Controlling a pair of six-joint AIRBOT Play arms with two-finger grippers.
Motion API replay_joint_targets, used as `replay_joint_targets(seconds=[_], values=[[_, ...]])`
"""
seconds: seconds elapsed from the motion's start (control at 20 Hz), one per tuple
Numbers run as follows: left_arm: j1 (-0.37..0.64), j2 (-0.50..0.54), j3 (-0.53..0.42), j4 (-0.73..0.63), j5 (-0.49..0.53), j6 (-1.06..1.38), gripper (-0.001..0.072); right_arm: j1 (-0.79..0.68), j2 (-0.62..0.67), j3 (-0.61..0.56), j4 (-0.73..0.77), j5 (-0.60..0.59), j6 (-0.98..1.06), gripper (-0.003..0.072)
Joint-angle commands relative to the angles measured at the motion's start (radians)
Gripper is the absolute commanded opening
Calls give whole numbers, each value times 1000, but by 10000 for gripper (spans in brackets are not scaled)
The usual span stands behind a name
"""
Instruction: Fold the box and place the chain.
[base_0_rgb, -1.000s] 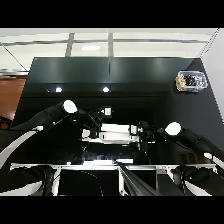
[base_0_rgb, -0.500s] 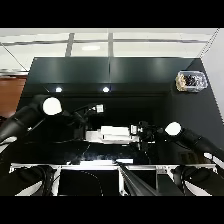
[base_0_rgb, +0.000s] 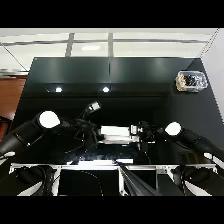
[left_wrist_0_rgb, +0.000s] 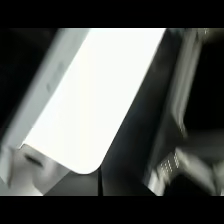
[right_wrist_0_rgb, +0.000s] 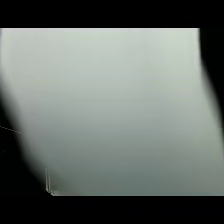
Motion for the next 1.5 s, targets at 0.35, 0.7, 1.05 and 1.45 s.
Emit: replay_joint_targets(seconds=[0.35, 0.7, 1.05, 1.45], values=[[-9, -156, -8, -165, 400, 192, 26, 0, -1, -1, 1, 0, 0, 310], [-30, -308, 113, 47, 126, 139, 26, 0, -1, -1, 0, 0, 0, 310], [-21, -277, 157, 170, 117, 102, 27, 0, -1, -1, 1, 0, 0, 310], [154, 16, 157, 332, -159, 102, 78, 0, -1, -1, 1, 0, 0, 310]])
